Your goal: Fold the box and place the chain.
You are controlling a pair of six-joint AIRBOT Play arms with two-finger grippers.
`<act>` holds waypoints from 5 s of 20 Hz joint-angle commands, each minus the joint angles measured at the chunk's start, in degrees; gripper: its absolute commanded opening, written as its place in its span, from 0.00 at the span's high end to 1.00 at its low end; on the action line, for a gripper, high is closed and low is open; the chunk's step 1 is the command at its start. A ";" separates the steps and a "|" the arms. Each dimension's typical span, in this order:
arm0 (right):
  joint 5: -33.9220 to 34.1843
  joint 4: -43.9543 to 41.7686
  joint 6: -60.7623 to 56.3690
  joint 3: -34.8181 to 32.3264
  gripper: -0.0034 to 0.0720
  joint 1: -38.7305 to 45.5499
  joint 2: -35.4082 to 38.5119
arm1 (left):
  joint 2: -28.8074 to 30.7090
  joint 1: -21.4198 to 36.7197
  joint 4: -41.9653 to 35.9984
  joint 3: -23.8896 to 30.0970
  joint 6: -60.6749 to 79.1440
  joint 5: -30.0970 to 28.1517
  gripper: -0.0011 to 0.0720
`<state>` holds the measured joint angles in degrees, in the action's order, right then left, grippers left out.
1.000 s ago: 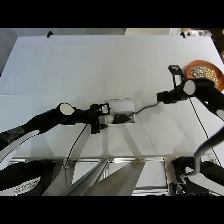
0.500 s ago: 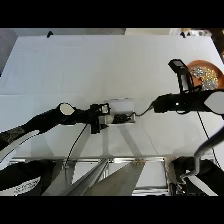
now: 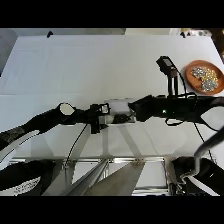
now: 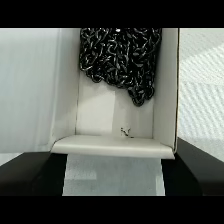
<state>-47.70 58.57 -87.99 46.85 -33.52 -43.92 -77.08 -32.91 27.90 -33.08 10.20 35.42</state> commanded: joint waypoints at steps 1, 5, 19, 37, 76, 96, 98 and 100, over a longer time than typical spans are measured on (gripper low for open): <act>7.23 -3.56 0.02 0.02 0.93 -3.80 0.11 | 0.02 -0.04 0.02 0.02 0.02 0.00 0.97; 10.40 -6.12 0.07 0.02 0.93 -5.09 0.11 | 0.02 -0.04 0.02 0.02 0.02 0.00 0.97; 10.75 -3.10 2.95 -0.13 0.93 -5.09 -1.11 | 0.02 -0.04 0.02 0.02 0.02 0.00 0.97; -1.57 6.19 -2.49 -0.11 0.75 -4.59 -19.43 | 0.02 -0.04 0.02 0.02 0.02 -0.02 0.97; -11.04 8.28 58.95 8.72 0.69 -2.95 -28.22 | 0.02 -0.04 0.02 0.02 0.02 -0.02 0.97; -8.90 6.88 59.52 6.54 0.85 -2.97 -28.22 | 0.02 -0.04 0.02 0.02 0.02 0.00 0.97; -9.20 6.49 59.52 6.45 0.85 -2.97 -28.22 | 0.02 -0.04 0.02 0.02 0.02 -0.02 0.97; -10.14 6.47 59.52 5.86 0.85 -2.97 -28.22 | 0.02 -0.04 0.02 0.02 0.02 -0.02 0.97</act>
<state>-56.51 65.82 -28.29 53.25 -36.42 -72.12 -77.08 -32.91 27.92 -33.06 10.24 35.38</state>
